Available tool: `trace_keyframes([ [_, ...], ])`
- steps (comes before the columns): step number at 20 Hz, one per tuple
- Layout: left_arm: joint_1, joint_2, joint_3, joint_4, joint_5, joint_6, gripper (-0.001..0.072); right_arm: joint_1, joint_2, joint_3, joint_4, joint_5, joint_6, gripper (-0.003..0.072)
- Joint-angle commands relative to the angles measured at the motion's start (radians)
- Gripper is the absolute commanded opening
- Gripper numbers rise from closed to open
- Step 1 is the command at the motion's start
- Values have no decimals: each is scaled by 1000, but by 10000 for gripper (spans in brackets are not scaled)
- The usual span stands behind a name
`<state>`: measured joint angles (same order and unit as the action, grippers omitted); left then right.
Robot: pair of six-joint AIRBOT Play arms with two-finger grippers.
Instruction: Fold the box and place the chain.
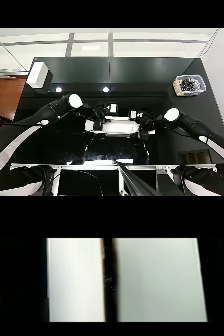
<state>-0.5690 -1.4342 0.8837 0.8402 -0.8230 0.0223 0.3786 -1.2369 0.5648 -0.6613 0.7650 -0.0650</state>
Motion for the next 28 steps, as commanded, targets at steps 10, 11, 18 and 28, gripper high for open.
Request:
trace_keyframes([
  [10, -1, 0, 0, 0, 2, 0, 28, -1, -14, -1, -5, -52, -14, 702],
  [11, -1, 0, 0, 0, 2, 0, 28, -1, -14, -1, -5, -51, -14, 702],
  [18, -1, 0, 0, 0, 2, -3, 29, -3, -14, -1, -50, -52, 9, 702],
  [28, -1, 0, 0, 0, 2, -6, 29, -2, -14, -1, -50, -51, 9, 412],
])
